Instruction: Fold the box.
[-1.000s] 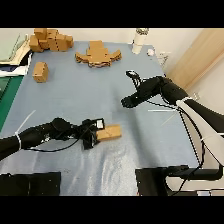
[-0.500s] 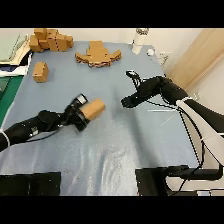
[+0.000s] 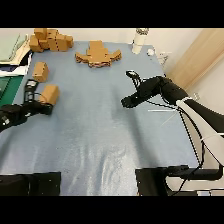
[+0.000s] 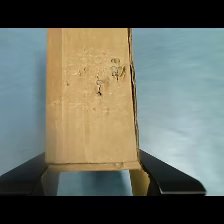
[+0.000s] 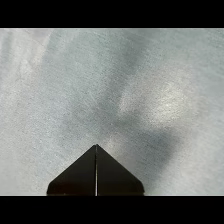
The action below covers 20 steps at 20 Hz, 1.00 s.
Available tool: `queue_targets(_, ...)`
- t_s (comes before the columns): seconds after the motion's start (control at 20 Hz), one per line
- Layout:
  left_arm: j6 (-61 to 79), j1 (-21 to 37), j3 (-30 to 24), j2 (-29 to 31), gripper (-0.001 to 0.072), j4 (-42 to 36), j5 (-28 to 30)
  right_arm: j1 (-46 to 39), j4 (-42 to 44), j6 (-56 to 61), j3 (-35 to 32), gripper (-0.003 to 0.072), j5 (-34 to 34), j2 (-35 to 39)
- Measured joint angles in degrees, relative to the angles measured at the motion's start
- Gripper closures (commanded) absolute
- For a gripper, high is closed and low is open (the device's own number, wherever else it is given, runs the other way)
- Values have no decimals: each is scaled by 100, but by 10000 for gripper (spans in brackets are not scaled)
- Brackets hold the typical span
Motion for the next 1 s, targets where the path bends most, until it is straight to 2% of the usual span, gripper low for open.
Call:
queue_targets(0.15, -46, 520, 251, -328, 182, 33, 0, -2, -2, -2, 0, 683, -2, 0)
queue_targets(0.3, -179, 723, 868, -890, 182, 52, -114, 0, -2, -2, 0, 683, -2, 0)
queue_targets(0.75, -866, 844, 3383, -2710, 182, 356, -299, 0, -2, 0, 0, 682, -2, 0)
queue_targets(0.85, -975, 855, 3799, -3027, 182, 450, -282, -2, -2, -2, 0, 682, -2, 0)
queue_targets(1.0, -1054, 866, 4138, -3346, 182, 520, -356, 0, -2, -2, 0, 682, -2, 0)
